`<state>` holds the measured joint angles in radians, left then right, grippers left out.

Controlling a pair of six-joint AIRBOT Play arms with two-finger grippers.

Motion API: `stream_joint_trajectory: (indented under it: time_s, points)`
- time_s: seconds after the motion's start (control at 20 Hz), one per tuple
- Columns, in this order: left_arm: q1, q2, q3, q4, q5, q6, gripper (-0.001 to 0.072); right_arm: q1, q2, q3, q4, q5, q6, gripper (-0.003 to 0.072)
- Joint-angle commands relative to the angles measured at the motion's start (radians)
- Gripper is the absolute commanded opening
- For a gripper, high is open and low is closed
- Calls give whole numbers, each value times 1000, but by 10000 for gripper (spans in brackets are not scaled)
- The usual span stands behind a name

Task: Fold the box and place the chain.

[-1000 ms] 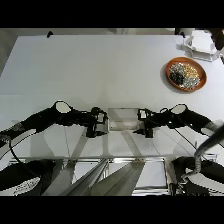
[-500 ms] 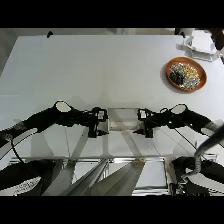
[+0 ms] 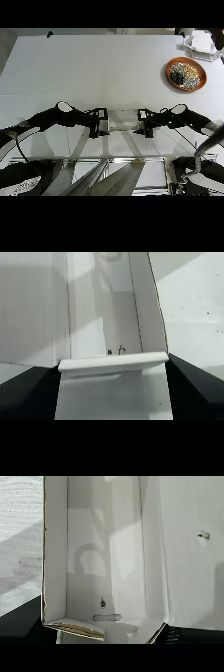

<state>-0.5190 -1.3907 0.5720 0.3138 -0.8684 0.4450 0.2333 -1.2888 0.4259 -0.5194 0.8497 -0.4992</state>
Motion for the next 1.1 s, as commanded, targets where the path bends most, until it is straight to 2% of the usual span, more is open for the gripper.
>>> stream_joint_trajectory:
  time_s: [0.0, 0.25, 0.55, 0.7, 0.75, 0.9, 1.05]
  points:
    - [0, -4, 0, -41, 5, 1, 708, -1, 1, 0, 1, 0, 1, 405]
    - [-33, -44, 0, -49, 53, 4, 702, -1, 1, 0, 0, 0, 1, 405]
    - [-44, -47, 2, -55, 61, 4, 688, -1, 1, 0, 1, 0, 1, 405]
    - [-44, -47, 2, -54, 61, 4, 421, -1, 1, 0, 1, 0, 1, 405]
    - [-44, -47, 2, -54, 61, 3, 371, -1, 1, 0, 1, 0, 1, 405]
    - [-44, -47, 2, -51, 65, 1, 130, -1, 1, 0, 1, 0, 1, 405]
    - [-43, -47, 2, -51, 64, 0, 132, -1, 1, 0, 1, 0, 1, 405]
